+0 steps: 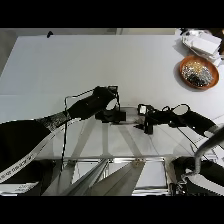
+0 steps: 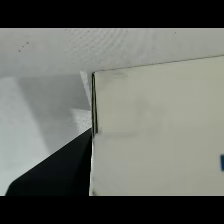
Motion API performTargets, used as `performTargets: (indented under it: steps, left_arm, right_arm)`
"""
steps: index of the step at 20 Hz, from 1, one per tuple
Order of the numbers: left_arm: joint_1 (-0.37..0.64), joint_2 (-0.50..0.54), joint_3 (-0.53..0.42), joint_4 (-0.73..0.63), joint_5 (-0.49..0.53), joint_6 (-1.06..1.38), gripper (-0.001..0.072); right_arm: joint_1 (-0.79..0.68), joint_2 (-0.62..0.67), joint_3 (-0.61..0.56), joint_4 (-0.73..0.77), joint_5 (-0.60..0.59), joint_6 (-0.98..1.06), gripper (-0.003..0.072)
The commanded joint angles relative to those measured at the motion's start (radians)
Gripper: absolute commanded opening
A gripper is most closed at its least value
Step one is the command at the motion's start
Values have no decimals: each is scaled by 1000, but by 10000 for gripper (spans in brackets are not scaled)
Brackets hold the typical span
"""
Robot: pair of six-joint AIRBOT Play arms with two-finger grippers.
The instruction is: Fold the box and place the chain.
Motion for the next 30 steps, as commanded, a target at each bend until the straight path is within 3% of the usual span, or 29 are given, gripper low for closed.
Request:
performTargets:
  steps: [1, 3, 7, 12, 14, 15, 18, 20, 28, 30]
  left_arm:
    - [-8, -20, 2, 10, 13, -27, 270]
    - [-13, -30, 2, 5, 11, -29, 265]
    - [-14, -30, 2, 3, 14, -69, 4]
    - [-14, -30, 2, 4, 14, -69, 15]
    - [-14, -30, 2, 3, 17, -70, 135]
    - [-15, -30, 2, 3, 17, -69, 161]
    - [-15, -30, 2, 3, 16, -70, 139]
    - [-15, -29, 2, 0, 16, -69, 4]
    - [-12, -6, 2, -17, 14, -53, 40]
    - [1, 36, 2, -16, 5, 57, 43]
  right_arm:
    - [0, 0, 0, 0, 0, 0, 477]
    - [0, 0, 0, 0, 0, 0, 477]
    - [0, 0, 0, 0, 0, 0, 477]
    - [0, 0, 0, 0, 0, 0, 477]
    - [0, 0, 0, 0, 0, 0, 477]
    - [0, 0, 0, 0, 0, 0, 477]
    - [0, 0, 0, 0, 0, 0, 477]
    - [0, 0, 0, 0, 0, 0, 477]
    - [0, 0, 0, 0, 0, 0, 477]
    - [0, 0, 0, 0, 0, 0, 477]
